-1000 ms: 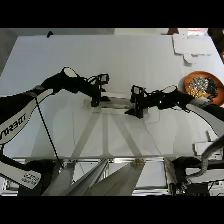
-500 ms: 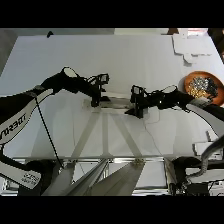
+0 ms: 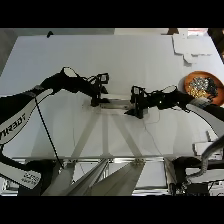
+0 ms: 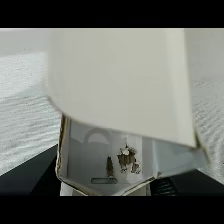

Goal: Fold the box and place the chain.

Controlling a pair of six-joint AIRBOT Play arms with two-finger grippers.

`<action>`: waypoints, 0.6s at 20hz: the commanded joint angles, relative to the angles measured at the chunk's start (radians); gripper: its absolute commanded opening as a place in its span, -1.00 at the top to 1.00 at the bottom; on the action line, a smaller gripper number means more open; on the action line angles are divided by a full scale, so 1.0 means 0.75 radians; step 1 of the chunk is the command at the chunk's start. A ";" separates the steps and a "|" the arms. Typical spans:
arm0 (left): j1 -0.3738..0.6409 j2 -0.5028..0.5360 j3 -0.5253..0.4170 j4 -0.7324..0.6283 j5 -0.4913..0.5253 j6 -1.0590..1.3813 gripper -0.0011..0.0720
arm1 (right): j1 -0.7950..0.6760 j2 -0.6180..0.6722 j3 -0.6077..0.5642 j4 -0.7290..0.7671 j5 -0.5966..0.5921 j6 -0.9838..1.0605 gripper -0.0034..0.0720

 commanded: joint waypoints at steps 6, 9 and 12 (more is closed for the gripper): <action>0.124 0.229 -0.008 0.180 -0.109 -0.299 -0.44 | 0.001 -0.001 0.001 0.002 -0.003 0.004 -0.24; 0.184 0.404 -0.062 0.377 -0.120 -0.350 -0.41 | 0.001 -0.001 0.001 0.002 -0.003 0.004 -0.24; 0.201 0.556 -0.104 0.469 -0.263 -0.458 0.54 | 0.001 -0.001 0.001 0.002 -0.003 0.004 -0.24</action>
